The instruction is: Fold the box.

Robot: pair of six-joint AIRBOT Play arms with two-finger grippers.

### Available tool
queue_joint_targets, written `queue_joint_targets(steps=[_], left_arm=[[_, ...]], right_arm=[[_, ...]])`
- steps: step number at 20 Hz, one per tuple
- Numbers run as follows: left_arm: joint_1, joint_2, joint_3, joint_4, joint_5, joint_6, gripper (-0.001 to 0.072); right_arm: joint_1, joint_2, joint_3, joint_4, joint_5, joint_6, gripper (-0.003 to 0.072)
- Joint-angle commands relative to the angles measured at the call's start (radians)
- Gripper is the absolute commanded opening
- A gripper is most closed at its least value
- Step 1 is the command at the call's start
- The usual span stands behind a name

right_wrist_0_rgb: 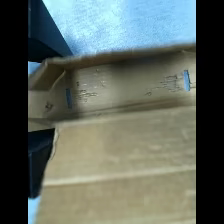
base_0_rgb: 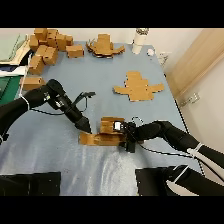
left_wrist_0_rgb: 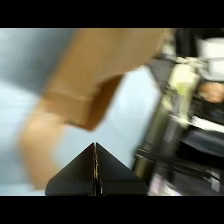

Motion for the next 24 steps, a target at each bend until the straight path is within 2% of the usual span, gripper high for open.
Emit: queue_joint_targets(steps=[1, 4, 7, 8, 9, 14, 16, 20, 24], left_arm=[[-0.075, 0.001, -0.014, -0.102, -0.032, -0.009, 0.0013], [-0.118, -0.002, 0.009, -0.139, 0.104, -0.023, 0.0013], [-0.116, -0.015, 0.067, -0.159, 0.19, -0.032, 0.0014], [-0.116, -0.028, 0.091, -0.159, 0.221, -0.035, 0.0014], [-0.116, -0.047, 0.118, -0.159, 0.235, -0.037, 0.0014], [-0.115, -0.152, 0.215, -0.149, 0.239, -0.074, 0.0014], [-0.116, -0.186, 0.236, -0.088, 0.264, -0.128, 0.0013], [-0.115, -0.247, 0.243, 0.013, 0.245, -0.217, 0.0014], [-0.119, -0.279, 0.243, 0.012, 0.188, -0.223, 0.0013]], right_arm=[[0.001, 0.0, 0.0, 0.001, 0.003, 0.0, 0.0537], [0.001, 0.0, 0.0, 0.001, 0.003, 0.0, 0.0536], [0.001, 0.0, 0.0, 0.001, 0.004, 0.0, 0.0529], [0.001, 0.0, 0.0, 0.001, 0.004, 0.0, 0.0496], [0.001, 0.0, 0.0, 0.001, 0.003, 0.0, 0.0496], [0.001, 0.0, 0.0, 0.001, 0.003, 0.0, 0.0496], [0.001, 0.0, 0.0, 0.001, 0.003, 0.0, 0.0497], [0.0, 0.0, 0.0, 0.001, 0.004, 0.0, 0.0497], [0.0, 0.0, 0.0, 0.001, 0.006, 0.0, 0.0497]])
